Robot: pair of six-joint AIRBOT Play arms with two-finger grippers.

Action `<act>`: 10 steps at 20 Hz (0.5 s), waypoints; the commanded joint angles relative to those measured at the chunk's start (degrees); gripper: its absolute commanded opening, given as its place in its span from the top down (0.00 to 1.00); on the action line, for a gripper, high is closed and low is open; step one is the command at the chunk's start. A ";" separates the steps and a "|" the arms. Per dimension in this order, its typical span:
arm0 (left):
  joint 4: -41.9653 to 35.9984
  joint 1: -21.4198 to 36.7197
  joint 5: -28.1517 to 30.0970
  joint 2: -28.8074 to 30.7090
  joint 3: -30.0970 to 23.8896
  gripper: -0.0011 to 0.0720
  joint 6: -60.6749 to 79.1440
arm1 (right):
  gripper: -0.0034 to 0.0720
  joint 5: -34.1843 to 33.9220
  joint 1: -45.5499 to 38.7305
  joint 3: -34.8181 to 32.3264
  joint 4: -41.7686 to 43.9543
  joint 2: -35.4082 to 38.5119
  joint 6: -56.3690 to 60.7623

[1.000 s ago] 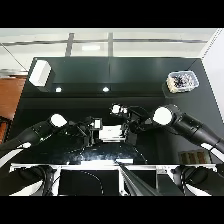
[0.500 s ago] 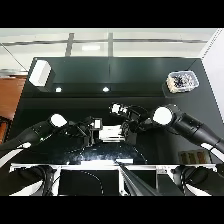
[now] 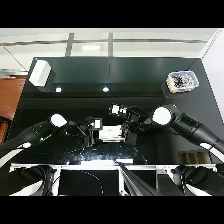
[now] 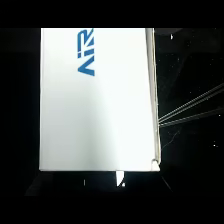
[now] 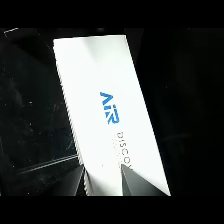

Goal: Fold the box and place the chain.

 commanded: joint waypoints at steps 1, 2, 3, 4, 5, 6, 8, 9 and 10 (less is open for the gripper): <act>0.02 -0.02 0.00 -0.04 0.04 0.50 0.02 | 0.61 0.07 0.02 -0.15 -0.02 -0.04 -0.02; 0.02 -0.02 0.00 -0.04 0.04 0.50 0.02 | 0.61 0.26 0.02 -0.15 -0.02 -0.15 0.00; 0.02 -0.02 0.00 -0.04 0.04 0.50 0.00 | 0.61 0.26 0.04 -0.15 0.00 -0.35 0.00; 0.02 -0.02 0.00 -0.04 0.04 0.50 0.00 | 0.61 0.24 0.04 -0.15 0.00 -0.57 0.00; 0.02 -0.02 0.00 -0.04 0.04 0.50 0.00 | 0.61 0.24 0.04 -0.15 0.00 -0.76 0.02; 0.02 -0.02 0.00 -0.04 0.04 0.50 0.00 | 0.61 0.26 0.04 -0.17 0.00 -1.01 0.02; 0.02 -0.02 0.00 -0.04 0.04 0.50 0.00 | 0.61 0.24 0.04 -0.17 0.00 -1.31 0.02; 0.02 -0.02 0.00 -0.04 0.04 0.50 0.00 | 0.61 0.26 0.04 -0.17 0.00 -1.38 0.04; 0.02 -0.02 0.00 -0.04 0.04 0.50 0.00 | 0.61 0.26 0.04 -0.15 -0.02 -1.40 0.22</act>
